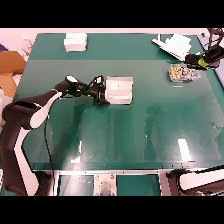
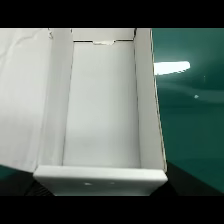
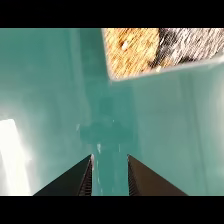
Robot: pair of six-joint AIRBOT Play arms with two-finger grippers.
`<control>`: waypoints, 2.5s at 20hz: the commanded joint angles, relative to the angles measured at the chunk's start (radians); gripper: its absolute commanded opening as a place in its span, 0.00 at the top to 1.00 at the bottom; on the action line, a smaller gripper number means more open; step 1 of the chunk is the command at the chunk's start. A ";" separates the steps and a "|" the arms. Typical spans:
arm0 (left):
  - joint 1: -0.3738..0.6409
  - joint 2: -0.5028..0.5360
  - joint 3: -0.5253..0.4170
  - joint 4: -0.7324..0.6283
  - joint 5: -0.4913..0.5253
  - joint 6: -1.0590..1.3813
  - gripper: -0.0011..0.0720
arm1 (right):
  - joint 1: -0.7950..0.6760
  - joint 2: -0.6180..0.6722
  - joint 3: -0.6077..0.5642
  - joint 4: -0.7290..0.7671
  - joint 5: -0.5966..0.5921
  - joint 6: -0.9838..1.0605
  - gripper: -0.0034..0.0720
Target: Fold the box and place the chain.
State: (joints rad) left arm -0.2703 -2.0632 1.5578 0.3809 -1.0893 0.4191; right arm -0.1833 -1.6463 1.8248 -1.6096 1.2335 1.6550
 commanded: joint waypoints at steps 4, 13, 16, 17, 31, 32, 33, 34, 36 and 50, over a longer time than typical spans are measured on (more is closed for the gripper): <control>0.001 0.000 0.000 0.000 0.000 0.000 0.49 | -0.053 -0.173 0.124 0.004 -0.143 -0.018 0.60; 0.001 0.000 0.000 0.000 0.000 0.000 0.49 | -0.063 -0.341 0.175 -0.002 -0.205 -0.041 0.60; 0.001 0.000 0.000 0.000 0.000 0.000 0.49 | -0.063 -0.367 0.175 -0.002 -0.251 -0.041 0.59; 0.001 0.000 0.000 0.000 0.001 0.000 0.49 | -0.063 -0.372 0.175 -0.001 -0.264 -0.041 0.59; 0.001 0.000 0.000 0.000 0.000 0.000 0.49 | -0.062 -0.454 0.181 0.012 -0.374 -0.042 0.57; 0.001 0.000 0.000 0.000 0.000 0.000 0.49 | -0.062 -0.459 0.181 0.012 -0.374 -0.045 0.61; 0.001 0.000 0.000 0.000 0.000 0.000 0.49 | -0.062 -0.461 0.181 0.012 -0.374 -0.045 0.65; 0.001 0.000 0.000 0.000 0.000 0.000 0.49 | -0.062 -0.462 0.181 0.012 -0.374 -0.045 0.77; 0.001 0.000 0.000 0.000 0.000 0.000 0.49 | -0.061 -0.461 0.182 0.012 -0.374 -0.045 0.87; 0.001 0.000 0.000 0.000 0.000 0.000 0.49 | -0.031 -0.340 0.230 -0.026 -0.231 -0.068 0.94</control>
State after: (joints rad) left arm -0.2703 -2.0632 1.5578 0.3805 -1.0889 0.4187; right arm -0.2180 -2.0205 2.0525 -1.6257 0.9409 1.5913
